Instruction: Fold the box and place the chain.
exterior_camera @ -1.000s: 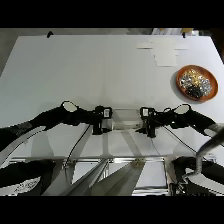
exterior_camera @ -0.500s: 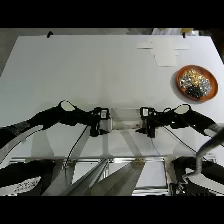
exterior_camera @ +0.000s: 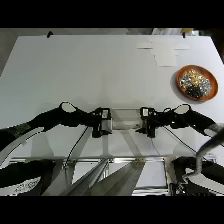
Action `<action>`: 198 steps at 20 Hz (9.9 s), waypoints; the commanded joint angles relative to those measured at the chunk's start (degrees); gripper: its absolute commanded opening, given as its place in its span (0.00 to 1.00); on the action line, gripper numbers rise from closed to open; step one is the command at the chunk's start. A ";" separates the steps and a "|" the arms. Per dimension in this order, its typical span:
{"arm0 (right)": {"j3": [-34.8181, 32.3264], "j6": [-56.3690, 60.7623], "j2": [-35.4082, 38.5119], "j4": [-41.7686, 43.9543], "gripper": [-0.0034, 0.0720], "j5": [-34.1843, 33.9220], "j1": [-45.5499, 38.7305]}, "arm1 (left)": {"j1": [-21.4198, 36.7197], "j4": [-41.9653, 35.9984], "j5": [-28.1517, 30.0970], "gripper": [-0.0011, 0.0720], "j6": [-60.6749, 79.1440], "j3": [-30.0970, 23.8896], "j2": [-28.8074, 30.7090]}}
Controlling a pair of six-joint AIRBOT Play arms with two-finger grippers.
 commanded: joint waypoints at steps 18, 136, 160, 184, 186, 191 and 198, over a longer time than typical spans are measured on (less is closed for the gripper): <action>0.00 0.07 0.00 0.02 0.65 0.02 0.02 | -3.56 -5.40 6.27 0.15 3.23 0.02 -1.81; -2.82 34.84 25.14 -13.16 0.07 -5.75 3.80 | -3.56 -5.44 6.23 0.15 3.30 0.02 -1.79; 4.26 90.29 9.16 -26.53 0.07 9.05 -7.34 | -3.56 -5.42 6.25 0.15 3.28 0.02 -1.79; 4.26 85.57 14.19 -14.88 0.39 10.56 -1.60 | -3.56 -5.44 6.23 0.15 3.28 0.02 -1.79; 4.26 85.59 14.19 -14.88 0.39 10.64 -1.60 | -3.56 -5.42 6.23 0.15 3.30 0.02 -1.79; 4.28 90.97 14.19 -22.58 0.39 10.47 -1.64 | -3.56 -5.44 6.23 0.15 3.30 0.02 -1.79; 4.57 93.35 16.26 -24.04 0.34 10.62 -1.64 | -3.56 -5.44 6.25 0.15 3.28 0.02 -1.79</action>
